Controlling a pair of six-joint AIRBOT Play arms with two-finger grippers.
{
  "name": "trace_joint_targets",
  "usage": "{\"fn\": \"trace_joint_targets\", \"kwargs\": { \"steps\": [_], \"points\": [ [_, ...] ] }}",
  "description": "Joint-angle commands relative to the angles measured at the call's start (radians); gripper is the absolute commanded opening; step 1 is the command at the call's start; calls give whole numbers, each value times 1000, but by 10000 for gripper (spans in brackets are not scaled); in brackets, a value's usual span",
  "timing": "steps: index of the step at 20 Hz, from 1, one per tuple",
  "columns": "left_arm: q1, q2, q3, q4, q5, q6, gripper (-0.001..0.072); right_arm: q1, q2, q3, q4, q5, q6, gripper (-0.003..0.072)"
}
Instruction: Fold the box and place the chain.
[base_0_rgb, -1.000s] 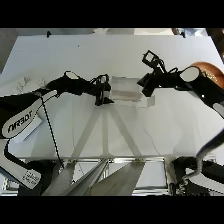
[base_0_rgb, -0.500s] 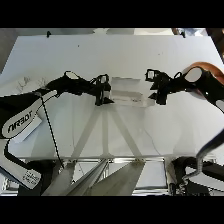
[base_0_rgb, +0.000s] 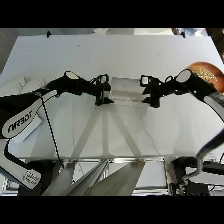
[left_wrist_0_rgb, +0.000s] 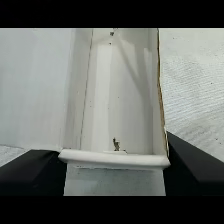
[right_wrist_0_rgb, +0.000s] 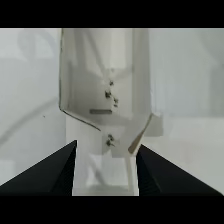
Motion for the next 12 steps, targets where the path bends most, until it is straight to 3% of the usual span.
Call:
{"fn": "trace_joint_targets", "kwargs": {
  "steps": [1, 4, 6, 12],
  "points": [
    [1, 0, 0, 0, 0, 0, 19, 42, -19, 0, 18, -6, -17, 410],
    [1, 0, 0, 0, 0, 0, 19, 64, -19, 0, 18, -8, -16, 371],
    [1, 0, 0, 0, 0, 0, 19, 65, -19, 0, 19, -29, -16, 269],
    [1, 0, 0, 0, 0, 0, 19, 65, -19, 0, 28, -110, -16, 229]
  ]
}}
